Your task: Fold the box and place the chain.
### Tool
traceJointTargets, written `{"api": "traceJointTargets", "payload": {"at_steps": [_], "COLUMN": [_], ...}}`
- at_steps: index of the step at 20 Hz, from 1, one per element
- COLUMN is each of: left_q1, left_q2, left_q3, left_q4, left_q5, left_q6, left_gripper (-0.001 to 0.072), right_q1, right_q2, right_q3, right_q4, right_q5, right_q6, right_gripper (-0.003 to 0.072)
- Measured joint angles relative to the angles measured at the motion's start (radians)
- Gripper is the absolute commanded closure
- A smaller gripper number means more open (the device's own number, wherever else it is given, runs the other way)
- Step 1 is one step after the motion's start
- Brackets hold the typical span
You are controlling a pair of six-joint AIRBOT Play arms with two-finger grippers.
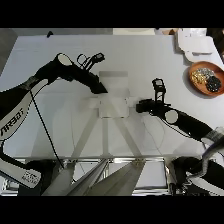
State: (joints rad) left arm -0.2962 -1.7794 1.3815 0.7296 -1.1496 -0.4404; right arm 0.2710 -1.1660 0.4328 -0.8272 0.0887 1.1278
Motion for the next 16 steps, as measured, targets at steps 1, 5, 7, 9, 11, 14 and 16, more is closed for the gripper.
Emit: {"api": "traceJointTargets", "payload": {"at_steps": [1,5,7,9,11,14,16], "left_q1": [-0.001,-0.002,-0.002,-0.001,-0.001,-0.001,-0.001], "left_q2": [0.0,0.0,0.0,0.0,0.0,0.0,0.0], "left_q3": [0.0,0.0,0.0,0.0,0.0,0.0,0.0], "left_q4": [0.0,0.002,0.002,0.002,0.002,0.003,0.003], "left_q5": [0.0,-0.007,-0.008,-0.012,-0.016,-0.019,-0.019], "left_q6": [0.012,0.071,0.092,0.106,0.116,0.121,0.124], "left_gripper": [0.0684,0.0703,0.0703,0.0702,0.0699,0.0698,0.0699], "right_q1": [0.0,0.0,0.0,0.0,0.0,0.0,0.0], "right_q2": [0.0,0.0,0.0,0.0,0.0,0.0,0.0], "right_q3": [0.0,0.0,0.0,0.0,0.0,0.0,0.0], "right_q4": [0.0,0.0,0.0,0.0,0.0,0.0,0.0], "right_q5": [0.0,0.0,0.0,0.0,0.0,0.0,0.0], "right_q6": [0.0,0.0,0.0,0.0,0.0,0.0,0.0], "right_gripper": [0.0672,0.0672,0.0672,0.0672,0.0672,0.0672,0.0672]}}
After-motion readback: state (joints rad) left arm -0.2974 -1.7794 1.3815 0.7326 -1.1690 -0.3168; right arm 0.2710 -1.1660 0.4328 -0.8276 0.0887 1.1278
